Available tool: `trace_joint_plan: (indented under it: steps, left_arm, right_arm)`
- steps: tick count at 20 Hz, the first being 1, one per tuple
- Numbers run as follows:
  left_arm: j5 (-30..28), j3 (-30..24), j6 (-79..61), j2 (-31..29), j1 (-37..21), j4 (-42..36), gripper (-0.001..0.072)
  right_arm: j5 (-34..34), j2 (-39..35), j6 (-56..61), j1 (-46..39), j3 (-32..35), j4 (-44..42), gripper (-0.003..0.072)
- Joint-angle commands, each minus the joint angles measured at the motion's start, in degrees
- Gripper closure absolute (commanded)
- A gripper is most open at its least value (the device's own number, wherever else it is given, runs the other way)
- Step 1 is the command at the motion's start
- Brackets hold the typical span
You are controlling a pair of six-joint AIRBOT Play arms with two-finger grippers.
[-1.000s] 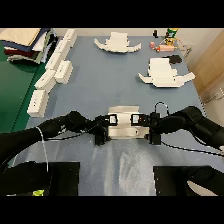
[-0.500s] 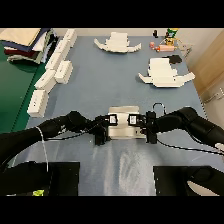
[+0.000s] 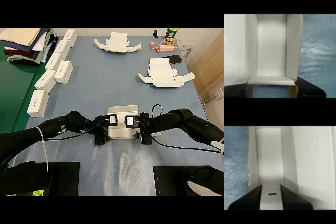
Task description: Fold the box.
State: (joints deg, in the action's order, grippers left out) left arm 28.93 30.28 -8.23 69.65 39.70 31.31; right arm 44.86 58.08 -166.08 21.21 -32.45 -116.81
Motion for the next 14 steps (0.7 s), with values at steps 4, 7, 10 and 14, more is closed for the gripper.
trace_joint_plan:
  steps: [4,7,10,14]
  left_arm:
    - [0.0,0.0,0.2,0.0,0.0,0.0,0.0287]
    - [0.0,0.0,0.1,0.0,0.0,0.0,0.0287]
    - [0.0,0.0,0.2,0.0,0.0,0.0,0.0287]
    - [0.0,0.0,0.1,0.0,0.0,0.0,0.0287]
  right_arm:
    - [0.2,0.5,-1.4,-0.1,0.0,-1.4,0.0081]
    - [0.3,0.5,-1.4,-0.1,0.0,-1.3,0.0081]
    - [0.9,0.2,-1.3,-0.1,0.0,-1.3,0.0081]
    - [5.0,-2.4,16.9,-0.2,-1.6,5.4,0.0376]
